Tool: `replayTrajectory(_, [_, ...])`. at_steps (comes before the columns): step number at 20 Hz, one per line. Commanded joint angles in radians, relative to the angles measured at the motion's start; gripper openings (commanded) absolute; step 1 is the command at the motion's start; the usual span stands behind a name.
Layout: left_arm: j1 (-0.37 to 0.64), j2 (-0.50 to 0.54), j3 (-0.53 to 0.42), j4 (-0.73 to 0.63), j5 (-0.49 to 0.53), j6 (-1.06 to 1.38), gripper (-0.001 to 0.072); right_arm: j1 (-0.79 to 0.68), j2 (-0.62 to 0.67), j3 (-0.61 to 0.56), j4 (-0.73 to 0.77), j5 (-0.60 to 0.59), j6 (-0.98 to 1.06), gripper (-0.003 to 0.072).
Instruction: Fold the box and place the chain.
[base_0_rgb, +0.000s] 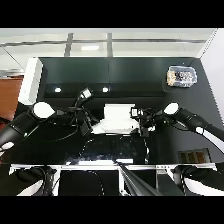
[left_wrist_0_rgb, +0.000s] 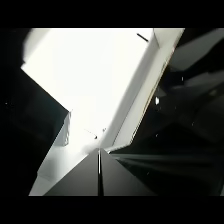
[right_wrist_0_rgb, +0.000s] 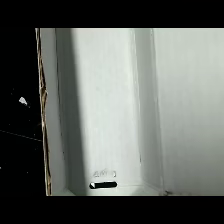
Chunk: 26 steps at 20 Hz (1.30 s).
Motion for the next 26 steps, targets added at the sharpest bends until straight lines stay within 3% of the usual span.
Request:
replayTrajectory(1, [-0.001, -0.018, -0.021, 0.031, -0.011, 0.272, 0.0025, 0.001, 0.0, 0.0, 0.0, 0.0, 0.0, 0.0131])
replayTrajectory(2, [-0.001, -0.023, -0.021, 0.031, -0.006, 0.32, 0.0028, 0.001, 0.0, 0.0, 0.0, 0.0, 0.0, 0.0131])
replayTrajectory(3, [-0.001, -0.026, -0.021, 0.031, 0.01, 0.374, 0.0106, 0.001, 0.0, 0.0, 0.0, 0.0, 0.0, 0.0131])
replayTrajectory(4, [-0.001, -0.026, -0.021, 0.03, 0.028, 0.416, 0.0302, 0.001, 0.0, 0.0, 0.0, 0.0, 0.0, 0.0131])
replayTrajectory(5, [-0.001, -0.026, -0.021, 0.029, 0.061, 0.474, 0.0551, 0.001, 0.0, 0.0, 0.0, 0.0, 0.0, 0.0131])
replayTrajectory(6, [-0.001, -0.031, -0.021, 0.029, 0.098, 0.537, 0.072, 0.001, 0.0, 0.0, 0.0, 0.0, 0.0, 0.0131])
replayTrajectory(8, [-0.001, -0.053, -0.021, 0.04, 0.141, 0.598, 0.0719, 0.001, 0.0, 0.0, 0.0, 0.0, 0.0, 0.0132])
replayTrajectory(15, [-0.076, -0.179, -0.021, -0.002, 0.104, 0.675, 0.0707, 0.001, 0.0, 0.0, 0.0, 0.0, 0.0, 0.0131])
replayTrajectory(16, [-0.086, -0.188, -0.021, -0.002, 0.111, 0.675, 0.0658, 0.001, 0.0, 0.0, 0.0, 0.0, 0.0, 0.0131])
replayTrajectory(18, [-0.097, -0.192, -0.021, -0.01, 0.139, 0.671, 0.034, 0.001, 0.0, 0.0, 0.0, 0.0, 0.0, 0.0131])
replayTrajectory(19, [-0.096, -0.192, -0.021, -0.033, 0.155, 0.671, 0.0283, 0.001, 0.0, 0.0, 0.0, 0.0, 0.0, 0.0131])
replayTrajectory(26, [-0.095, -0.192, -0.021, -0.137, 0.186, 0.671, 0.0283, 0.001, 0.0, 0.0, 0.0, 0.0, 0.0, 0.0131])
